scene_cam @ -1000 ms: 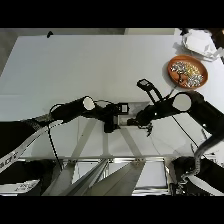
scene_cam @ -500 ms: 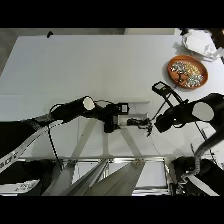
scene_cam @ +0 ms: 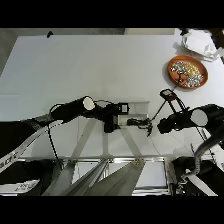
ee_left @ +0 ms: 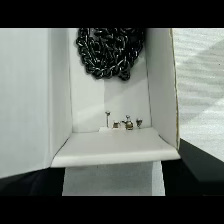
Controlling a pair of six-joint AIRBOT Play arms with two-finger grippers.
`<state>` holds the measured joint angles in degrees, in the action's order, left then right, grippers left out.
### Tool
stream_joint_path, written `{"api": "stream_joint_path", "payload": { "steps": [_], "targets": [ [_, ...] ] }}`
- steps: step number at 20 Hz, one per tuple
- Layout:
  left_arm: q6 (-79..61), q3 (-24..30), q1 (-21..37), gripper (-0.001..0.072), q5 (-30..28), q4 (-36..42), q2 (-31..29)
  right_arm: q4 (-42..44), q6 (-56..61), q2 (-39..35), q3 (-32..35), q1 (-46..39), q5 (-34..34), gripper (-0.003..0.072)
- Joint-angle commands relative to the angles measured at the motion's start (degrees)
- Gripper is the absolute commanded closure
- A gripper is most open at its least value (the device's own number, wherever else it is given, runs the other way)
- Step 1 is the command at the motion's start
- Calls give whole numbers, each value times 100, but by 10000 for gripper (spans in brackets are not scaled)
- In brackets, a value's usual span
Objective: Fold the box and place the chain.
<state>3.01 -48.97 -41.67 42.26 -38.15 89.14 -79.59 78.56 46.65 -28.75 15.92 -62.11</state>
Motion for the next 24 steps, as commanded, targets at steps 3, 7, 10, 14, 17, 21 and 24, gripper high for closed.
{"api": "stream_joint_path", "payload": {
  "steps": [3, 7, 10, 14, 17, 21, 24],
  "targets": [
    [-2, -2, 2, 366, -2, -2, -4, 835, -855, 4, 417, -46, 688, 455],
    [0, -2, 2, 366, -2, -2, -4, 868, -898, 4, 647, -44, 964, 456],
    [-2, -2, 2, 366, 0, -2, -4, 962, -1143, 11, 702, -44, 1172, 457],
    [-2, -2, 2, 366, -2, -2, -4, 964, -1158, 195, 704, -31, 1270, 457],
    [-2, -2, 2, 366, -2, -2, -4, 977, -1156, 533, 702, 214, 1473, 457],
    [0, -2, 2, 366, 0, -2, -4, 953, -1152, 651, 702, 337, 1556, 465],
    [-2, -2, 2, 366, 0, -2, -4, 935, -1113, 654, 702, 337, 1659, 569]
  ]
}}
